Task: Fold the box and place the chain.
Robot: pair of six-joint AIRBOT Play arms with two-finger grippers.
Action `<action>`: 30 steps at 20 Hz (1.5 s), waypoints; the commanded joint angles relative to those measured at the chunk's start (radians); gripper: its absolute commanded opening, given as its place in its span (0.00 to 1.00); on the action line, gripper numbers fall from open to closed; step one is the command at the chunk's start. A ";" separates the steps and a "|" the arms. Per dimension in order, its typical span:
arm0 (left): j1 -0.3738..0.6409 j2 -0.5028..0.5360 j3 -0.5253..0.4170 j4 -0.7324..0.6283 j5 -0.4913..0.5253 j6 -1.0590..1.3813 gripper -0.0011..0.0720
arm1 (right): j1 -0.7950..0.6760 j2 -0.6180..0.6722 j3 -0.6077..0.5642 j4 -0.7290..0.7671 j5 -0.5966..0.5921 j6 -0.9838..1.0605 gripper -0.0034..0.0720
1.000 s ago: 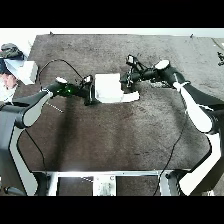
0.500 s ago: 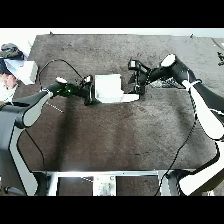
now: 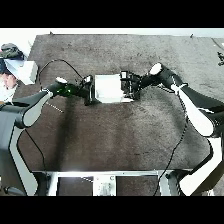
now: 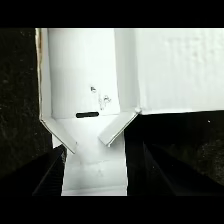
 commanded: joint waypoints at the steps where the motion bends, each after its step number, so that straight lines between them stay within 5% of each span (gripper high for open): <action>1: 0.000 0.000 0.000 0.000 0.000 0.000 0.68 | 0.013 -0.008 -0.001 0.009 -0.006 -0.006 0.74; 3: 0.000 0.000 0.000 0.000 0.001 0.000 0.68 | 0.020 -0.008 -0.001 0.017 -0.007 -0.003 0.46; 7: 0.000 0.000 0.000 0.000 0.002 0.000 0.68 | 0.026 -0.008 -0.001 0.090 -0.005 -0.003 0.46; 9: 0.000 0.000 0.000 0.000 0.002 0.000 0.68 | 0.026 -0.008 -0.003 0.146 -0.005 -0.003 0.30; 23: 0.000 0.000 0.000 0.000 0.007 0.000 0.68 | 0.033 -0.039 -0.005 0.145 -0.012 -0.018 0.30; 24: 0.000 0.000 0.000 0.000 0.007 0.000 0.68 | 0.033 -0.039 -0.005 0.146 -0.012 -0.031 0.38; 30: 0.000 0.000 0.000 0.000 0.007 0.000 0.68 | 0.033 -0.041 -0.005 0.165 0.005 -0.068 0.38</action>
